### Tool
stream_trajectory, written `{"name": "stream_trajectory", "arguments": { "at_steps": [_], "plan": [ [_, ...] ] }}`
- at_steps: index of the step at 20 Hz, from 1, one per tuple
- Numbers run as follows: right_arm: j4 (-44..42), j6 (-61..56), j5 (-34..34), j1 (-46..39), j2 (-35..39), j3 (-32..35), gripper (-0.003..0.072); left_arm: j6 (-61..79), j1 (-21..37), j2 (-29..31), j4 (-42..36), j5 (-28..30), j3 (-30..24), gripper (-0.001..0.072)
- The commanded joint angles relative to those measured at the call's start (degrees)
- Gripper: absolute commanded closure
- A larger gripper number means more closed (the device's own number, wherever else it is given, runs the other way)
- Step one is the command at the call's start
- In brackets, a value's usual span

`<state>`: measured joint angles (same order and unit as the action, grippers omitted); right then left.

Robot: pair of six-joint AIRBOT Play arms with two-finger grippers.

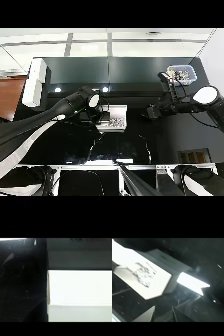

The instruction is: Fold the box and place the chain.

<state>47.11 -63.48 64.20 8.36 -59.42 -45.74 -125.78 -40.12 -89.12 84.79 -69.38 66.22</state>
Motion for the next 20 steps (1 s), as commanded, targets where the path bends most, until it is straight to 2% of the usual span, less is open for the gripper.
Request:
{"name": "stream_trajectory", "arguments": {
  "at_steps": [1,2,3,4,5,7,9,11,13,15,17,20],
  "plan": [
    [2.69,-0.33,3.48,-2.08,0.22,0.04,0.0434,-0.48,0.15,-0.02,-0.02,0.83,0.66,0.0678],
    [2.93,-0.09,3.80,-2.03,0.22,0.04,0.0434,-0.72,0.09,-0.02,-0.11,0.31,1.42,0.0677],
    [2.97,0.42,3.80,-2.05,0.22,0.04,0.0434,-0.96,0.02,0.02,-0.09,-0.20,2.29,0.0606],
    [3.10,0.57,3.74,-2.05,0.22,0.04,0.0434,-0.94,-0.33,0.39,0.04,-0.28,3.28,0.0345],
    [3.34,0.61,3.63,-2.05,0.22,0.04,0.0434,-0.85,-0.66,1.25,0.57,-0.24,3.98,0.0159],
    [3.98,0.61,3.61,-2.05,0.22,0.04,0.0434,1.25,-1.42,4.44,3.28,-0.22,4.26,0.0145],
    [4.00,0.59,3.63,-2.05,0.22,0.04,0.0434,5.16,-1.62,8.76,7.30,-2.75,3.72,0.0145],
    [4.00,0.59,3.54,-2.05,0.22,0.04,0.0434,7.34,-0.94,14.49,11.96,-3.89,1.38,0.0145],
    [4.00,0.39,3.69,-2.05,0.22,0.04,0.0434,9.18,2.03,20.81,15.78,-2.86,-3.61,0.0145],
    [3.98,-0.35,3.80,-2.05,0.22,0.04,0.0434,10.95,8.35,26.64,15.74,-0.98,-10.60,0.0145],
    [3.93,-0.61,3.74,-2.03,0.22,0.04,0.0434,17.07,16.50,31.47,8.41,4.04,-18.16,0.0145],
    [3.93,-0.61,3.06,-2.03,0.22,0.04,0.0434,45.00,27.56,34.21,-18.05,12.15,-28.06,0.0145]
  ]
}}
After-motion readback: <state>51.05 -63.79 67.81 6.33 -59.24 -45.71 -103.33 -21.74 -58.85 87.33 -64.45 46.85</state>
